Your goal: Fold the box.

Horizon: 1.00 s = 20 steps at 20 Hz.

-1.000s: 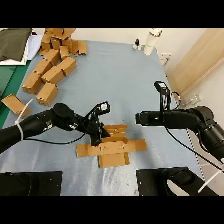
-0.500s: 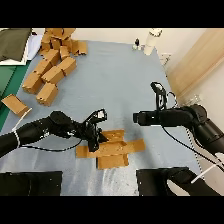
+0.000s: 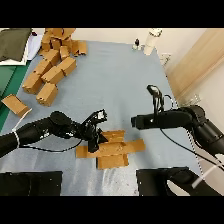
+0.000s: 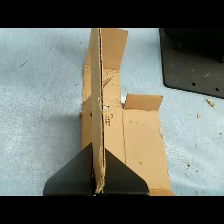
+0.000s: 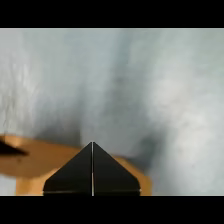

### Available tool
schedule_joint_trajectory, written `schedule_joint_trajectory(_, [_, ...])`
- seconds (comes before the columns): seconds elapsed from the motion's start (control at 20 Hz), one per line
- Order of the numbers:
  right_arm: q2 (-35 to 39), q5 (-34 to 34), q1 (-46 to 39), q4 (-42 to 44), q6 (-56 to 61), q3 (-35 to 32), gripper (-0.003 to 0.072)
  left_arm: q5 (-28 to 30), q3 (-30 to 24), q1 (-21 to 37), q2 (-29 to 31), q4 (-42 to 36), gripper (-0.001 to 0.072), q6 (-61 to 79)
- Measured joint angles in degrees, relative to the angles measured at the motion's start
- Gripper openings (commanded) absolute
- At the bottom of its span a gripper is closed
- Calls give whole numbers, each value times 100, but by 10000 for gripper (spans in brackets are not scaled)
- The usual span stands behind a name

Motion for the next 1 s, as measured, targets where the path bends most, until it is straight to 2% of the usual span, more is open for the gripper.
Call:
schedule_joint_trajectory(0.2, [485,-1357,1119,94,824,-103,1,0,0,0,0,4,11,0])
schedule_joint_trajectory(0.3, [704,-1827,2081,-63,1228,-190,0,0,0,0,0,7,11,0])
schedule_joint_trajectory(0.4, [846,-1886,3303,-721,1362,-358,1,0,0,0,0,9,11,0])
schedule_joint_trajectory(0.5, [922,-1700,4616,-1735,1443,-632,10,0,0,0,0,9,11,0])
schedule_joint_trajectory(0.55, [938,-1598,5200,-2192,1456,-787,136,0,0,0,0,9,11,0])
schedule_joint_trajectory(0.6, [946,-1475,5707,-2577,1475,-942,344,0,0,0,0,9,11,0])
schedule_joint_trajectory(0.65, [946,-1311,6151,-2922,1486,-1099,451,0,-2,0,0,9,11,0])
schedule_joint_trajectory(0.8, [861,-807,6894,-3464,1506,-1432,451,2,-2,2,0,9,11,0])
schedule_joint_trajectory(1.0, [525,-291,7217,-3779,1523,-1604,451,7,-2,2,0,9,11,0])
